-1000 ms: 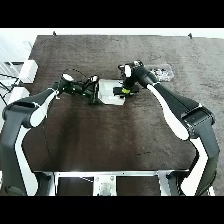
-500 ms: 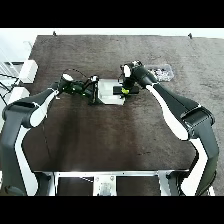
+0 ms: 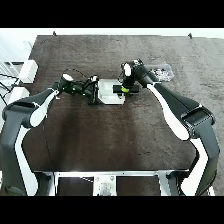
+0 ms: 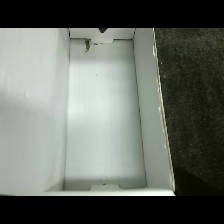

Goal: Fold the box and place the chain.

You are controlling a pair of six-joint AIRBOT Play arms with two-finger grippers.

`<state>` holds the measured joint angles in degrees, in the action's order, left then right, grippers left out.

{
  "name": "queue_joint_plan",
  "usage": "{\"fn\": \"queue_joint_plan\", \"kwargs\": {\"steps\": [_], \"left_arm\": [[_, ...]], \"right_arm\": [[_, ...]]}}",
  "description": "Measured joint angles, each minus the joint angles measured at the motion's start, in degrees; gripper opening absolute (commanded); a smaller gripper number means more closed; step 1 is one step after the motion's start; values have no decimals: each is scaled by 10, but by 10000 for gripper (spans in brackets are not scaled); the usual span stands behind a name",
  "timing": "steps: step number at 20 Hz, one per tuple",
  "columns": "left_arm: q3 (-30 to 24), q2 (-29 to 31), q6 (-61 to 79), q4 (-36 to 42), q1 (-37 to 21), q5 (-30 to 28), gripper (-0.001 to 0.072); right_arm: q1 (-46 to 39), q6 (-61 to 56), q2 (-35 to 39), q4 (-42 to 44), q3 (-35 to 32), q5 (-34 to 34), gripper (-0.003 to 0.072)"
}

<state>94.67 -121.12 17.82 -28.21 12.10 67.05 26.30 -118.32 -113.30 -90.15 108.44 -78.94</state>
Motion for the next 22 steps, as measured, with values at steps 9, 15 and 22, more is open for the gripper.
{"fn": "queue_joint_plan", "kwargs": {"steps": [9, 15, 22], "left_arm": [[0, 0, 0, 0, 0, 0, 363], [0, 0, 0, 0, 0, 0, 363], [0, 0, 0, 0, 0, 0, 363]], "right_arm": [[-16, 102, 74, -14, 14, -40, 438], [-125, 161, 104, -64, 14, 31, 430], [-251, 273, 53, 46, 17, 169, 405]]}}
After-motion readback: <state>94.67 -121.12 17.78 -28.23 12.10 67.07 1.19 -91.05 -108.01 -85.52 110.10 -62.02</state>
